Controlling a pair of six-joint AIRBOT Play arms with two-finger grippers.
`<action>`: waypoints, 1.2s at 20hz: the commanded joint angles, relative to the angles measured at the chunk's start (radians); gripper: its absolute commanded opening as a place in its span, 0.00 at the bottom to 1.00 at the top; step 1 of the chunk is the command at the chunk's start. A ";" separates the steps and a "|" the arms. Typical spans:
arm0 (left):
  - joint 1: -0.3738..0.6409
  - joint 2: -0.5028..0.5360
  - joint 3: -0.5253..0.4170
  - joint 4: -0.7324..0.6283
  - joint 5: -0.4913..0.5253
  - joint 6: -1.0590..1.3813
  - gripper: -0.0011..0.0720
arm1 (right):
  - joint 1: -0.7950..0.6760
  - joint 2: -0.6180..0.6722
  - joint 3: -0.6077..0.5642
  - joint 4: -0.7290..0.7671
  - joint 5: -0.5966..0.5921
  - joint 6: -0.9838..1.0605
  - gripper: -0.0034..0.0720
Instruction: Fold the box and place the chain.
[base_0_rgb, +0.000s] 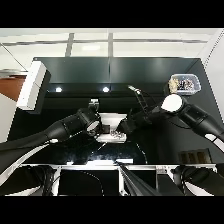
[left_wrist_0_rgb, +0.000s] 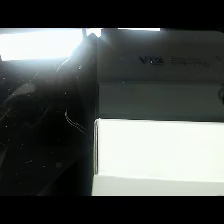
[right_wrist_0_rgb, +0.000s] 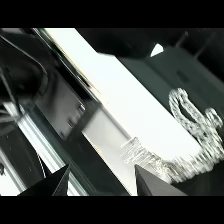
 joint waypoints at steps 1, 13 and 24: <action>0.000 -0.001 0.001 0.000 0.000 0.000 0.06 | -0.104 0.030 -0.006 -0.022 0.165 -0.051 0.68; 0.000 -0.001 0.001 0.000 0.000 0.000 0.06 | -0.238 0.160 -0.322 -0.136 -0.262 -0.644 0.99; 0.000 -0.001 0.001 0.000 -0.003 0.000 0.06 | -0.117 -0.006 -0.323 0.175 -0.291 -1.429 0.75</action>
